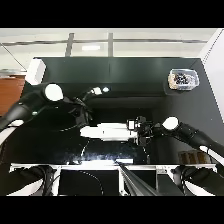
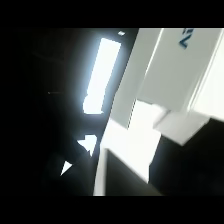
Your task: Fold the box and place the chain.
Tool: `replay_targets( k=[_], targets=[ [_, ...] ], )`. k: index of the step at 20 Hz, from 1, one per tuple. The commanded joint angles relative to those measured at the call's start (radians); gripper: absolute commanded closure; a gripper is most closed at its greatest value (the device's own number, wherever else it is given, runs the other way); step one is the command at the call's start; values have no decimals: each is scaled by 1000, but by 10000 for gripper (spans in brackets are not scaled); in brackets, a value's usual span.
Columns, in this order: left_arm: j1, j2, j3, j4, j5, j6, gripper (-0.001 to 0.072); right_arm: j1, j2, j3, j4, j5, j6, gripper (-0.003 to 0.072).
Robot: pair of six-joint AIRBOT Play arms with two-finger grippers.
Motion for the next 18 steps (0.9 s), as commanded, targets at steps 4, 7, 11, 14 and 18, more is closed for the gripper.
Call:
replay_targets(
  k=[4,7,11,14,18],
  targets=[
    [67,66,-84,-237,-361,-257,684,0,-1,0,1,0,0,81],
    [-1,76,-257,-570,-174,-147,684,0,0,0,1,0,0,81],
    [-21,102,-466,-1146,348,128,684,0,0,0,1,0,0,82],
    [-21,92,-489,-1232,486,209,683,0,0,0,1,0,0,82],
    [-66,71,-486,-1231,560,249,684,0,0,0,1,0,0,82]
  ],
)
